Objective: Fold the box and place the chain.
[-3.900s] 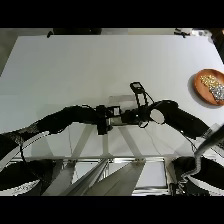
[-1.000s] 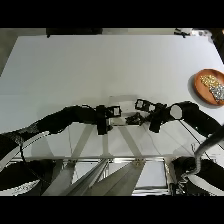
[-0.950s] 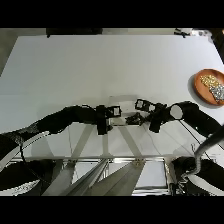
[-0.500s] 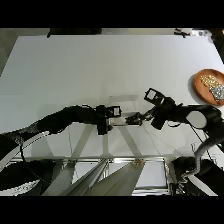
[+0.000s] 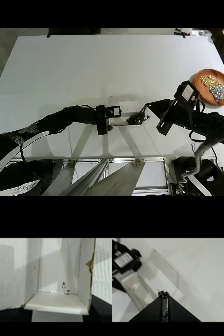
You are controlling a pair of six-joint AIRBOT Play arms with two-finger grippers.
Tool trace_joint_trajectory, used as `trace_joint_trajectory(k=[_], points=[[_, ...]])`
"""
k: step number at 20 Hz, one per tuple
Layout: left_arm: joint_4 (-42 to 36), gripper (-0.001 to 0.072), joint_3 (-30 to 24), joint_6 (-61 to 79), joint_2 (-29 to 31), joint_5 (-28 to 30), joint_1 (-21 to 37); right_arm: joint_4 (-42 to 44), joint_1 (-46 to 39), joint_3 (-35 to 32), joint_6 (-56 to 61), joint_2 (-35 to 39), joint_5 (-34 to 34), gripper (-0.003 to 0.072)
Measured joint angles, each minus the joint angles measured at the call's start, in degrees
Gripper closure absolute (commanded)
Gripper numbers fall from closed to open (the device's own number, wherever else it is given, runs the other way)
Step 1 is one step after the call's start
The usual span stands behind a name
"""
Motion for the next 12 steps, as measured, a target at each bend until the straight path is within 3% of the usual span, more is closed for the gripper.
trace_joint_trajectory(k=[12], points=[[-0.02,0.0627,0.00,0.00,0.00,0.00,0.00,13.90,0.00,0.13,-8.46,1.05,0.24,0.0673]])
